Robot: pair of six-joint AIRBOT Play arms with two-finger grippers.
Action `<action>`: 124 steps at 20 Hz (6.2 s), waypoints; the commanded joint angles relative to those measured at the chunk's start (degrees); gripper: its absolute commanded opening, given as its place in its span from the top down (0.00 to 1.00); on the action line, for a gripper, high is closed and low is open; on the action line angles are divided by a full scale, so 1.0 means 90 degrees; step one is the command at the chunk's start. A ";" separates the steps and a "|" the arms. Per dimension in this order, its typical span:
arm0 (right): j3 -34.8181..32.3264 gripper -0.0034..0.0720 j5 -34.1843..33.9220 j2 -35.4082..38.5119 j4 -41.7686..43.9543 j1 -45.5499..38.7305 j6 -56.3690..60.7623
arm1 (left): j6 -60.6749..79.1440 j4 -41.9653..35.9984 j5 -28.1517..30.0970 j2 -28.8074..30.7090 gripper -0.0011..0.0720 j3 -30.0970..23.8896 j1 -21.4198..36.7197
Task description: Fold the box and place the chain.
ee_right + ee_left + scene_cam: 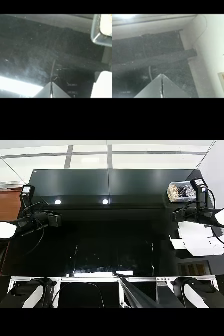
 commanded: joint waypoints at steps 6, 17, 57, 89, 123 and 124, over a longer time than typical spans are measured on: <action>0.0000 0.93 0.0000 0.0005 0.0000 -0.0005 0.0000 | 0.0002 0.0002 0.0000 0.0002 0.95 -0.0005 0.0000; 0.0000 0.93 -0.0758 0.0005 0.0624 -0.0002 -0.0022 | 0.0002 -0.0117 0.0758 -0.0041 0.95 -0.0005 -0.0010; 0.2132 0.93 0.3213 -0.2385 0.0493 -0.4874 -0.1613 | 0.0000 -0.0945 -0.0250 -0.0044 0.02 -0.0002 -0.0102; -0.2504 0.93 -0.1630 0.0253 0.4675 0.2329 -0.1358 | 0.1248 -0.2339 -0.5714 -0.6006 0.34 0.3563 -0.1715; -0.1260 0.03 0.0078 0.0221 0.2246 0.1404 -0.4711 | 0.6101 -0.1258 -0.0542 -0.3716 0.95 0.1936 -0.3439; -0.1462 0.03 -0.0049 0.0221 0.2242 0.1566 -0.5090 | 0.6103 -0.1251 -0.0563 -0.3759 0.95 0.1953 -0.3436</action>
